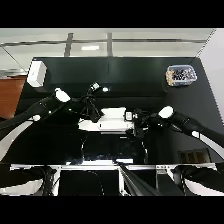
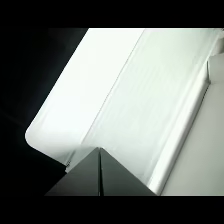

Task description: Fold the box and place the chain.

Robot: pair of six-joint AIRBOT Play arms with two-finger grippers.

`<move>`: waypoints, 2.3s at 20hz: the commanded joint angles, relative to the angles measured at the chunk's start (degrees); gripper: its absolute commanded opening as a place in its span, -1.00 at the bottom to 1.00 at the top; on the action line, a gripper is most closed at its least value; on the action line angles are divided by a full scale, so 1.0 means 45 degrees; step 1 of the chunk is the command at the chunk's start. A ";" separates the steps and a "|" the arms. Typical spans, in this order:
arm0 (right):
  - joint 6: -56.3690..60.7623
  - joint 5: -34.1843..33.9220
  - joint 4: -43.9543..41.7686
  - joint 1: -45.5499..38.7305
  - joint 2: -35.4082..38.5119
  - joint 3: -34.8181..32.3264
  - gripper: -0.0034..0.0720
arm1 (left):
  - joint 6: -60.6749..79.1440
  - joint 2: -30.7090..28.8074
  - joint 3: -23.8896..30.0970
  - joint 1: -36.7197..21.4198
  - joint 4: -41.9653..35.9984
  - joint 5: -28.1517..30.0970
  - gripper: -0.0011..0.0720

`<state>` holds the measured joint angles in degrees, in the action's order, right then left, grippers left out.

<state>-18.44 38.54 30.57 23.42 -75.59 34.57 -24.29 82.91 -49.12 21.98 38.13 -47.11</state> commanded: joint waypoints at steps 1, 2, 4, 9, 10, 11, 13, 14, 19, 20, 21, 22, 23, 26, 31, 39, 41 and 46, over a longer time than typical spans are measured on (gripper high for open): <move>0.0005 -0.0005 -0.0005 0.0010 0.0000 0.0015 0.06 | -0.0359 -0.0398 -0.0529 -0.0481 0.0359 -0.0350 -0.90; 0.0005 0.0000 -0.0005 0.0010 0.0005 0.0015 0.06 | -0.0583 -0.0879 -0.0549 -0.0801 0.0369 -0.0573 -0.91; 0.0005 -0.0005 -0.0005 0.0010 0.0005 0.0015 0.06 | -0.0748 -0.2021 -0.0267 -0.1632 0.0427 -0.1457 -0.90; 0.0005 -0.0005 -0.0005 0.0010 0.0005 0.0015 0.06 | 0.2016 -0.3968 0.2351 -0.3711 -0.0427 -0.2769 -0.90; 0.0005 -0.0005 -0.0005 0.0010 0.0000 0.0015 0.06 | 0.3861 -0.3891 0.2555 -0.3682 -0.0053 -0.3687 -0.90; 0.0005 -0.0005 -0.0005 0.0010 0.0005 0.0015 0.06 | 0.5576 -0.3852 0.2681 -0.3517 0.0393 -0.4206 -0.85; 0.0005 -0.0005 -0.0005 0.0010 0.0005 0.0015 0.06 | 0.8369 -0.3852 0.2909 -0.2939 0.1030 -0.3473 0.60; 0.0005 -0.0005 -0.0005 0.0010 0.0000 0.0015 0.06 | 0.8398 -0.3779 0.2914 -0.2535 0.1224 -0.2234 0.98; 0.0005 -0.0005 -0.0005 0.0010 0.0000 0.0015 0.06 | 0.8646 -0.3157 0.2875 -0.0782 0.1321 0.0476 0.93; 0.0005 -0.0005 -0.0005 0.0010 0.0005 0.0015 0.06 | 0.8636 -0.2968 0.2875 -0.0510 0.1224 0.0340 0.91; 0.0005 -0.0005 -0.0005 0.0010 0.0005 0.0015 0.06 | 0.8616 -0.2812 0.2875 -0.0321 0.1010 0.0058 0.91; 0.0005 -0.0005 -0.0005 0.0010 0.0005 0.0015 0.06 | 0.8616 -0.2671 0.2875 -0.0131 0.0758 -0.0160 0.91; 0.0005 -0.0005 -0.0005 0.0010 0.0005 0.0015 0.06 | 0.8597 -0.2603 0.2875 0.0015 0.0583 -0.0194 0.91; 0.0005 -0.0005 -0.0005 0.0010 0.0005 0.0015 0.06 | 0.8247 -0.2613 0.2832 0.0117 0.0039 -0.0146 -0.17; 0.0005 -0.0005 -0.0005 0.0010 0.0005 0.0015 0.06 | 0.8247 -0.2608 0.2696 0.0117 -0.0019 -0.0107 -0.37; 0.0005 -0.0005 -0.0005 0.0010 0.0000 0.0015 0.06 | 0.8165 -0.1705 0.2696 0.0141 -0.2662 -0.0253 -0.37; 0.0005 -0.0005 -0.0005 0.0010 0.0000 0.0015 0.06 | 0.8165 -0.1651 0.2696 0.0126 -0.2628 -0.0219 -0.37; 0.0005 -0.0005 -0.0005 0.0010 0.0005 0.0015 0.06 | 0.8733 -0.1651 0.2696 0.0141 -0.2623 -0.0199 -0.45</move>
<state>-18.39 38.50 30.52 23.42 -75.57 34.57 13.08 75.29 -36.97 22.61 26.76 -48.12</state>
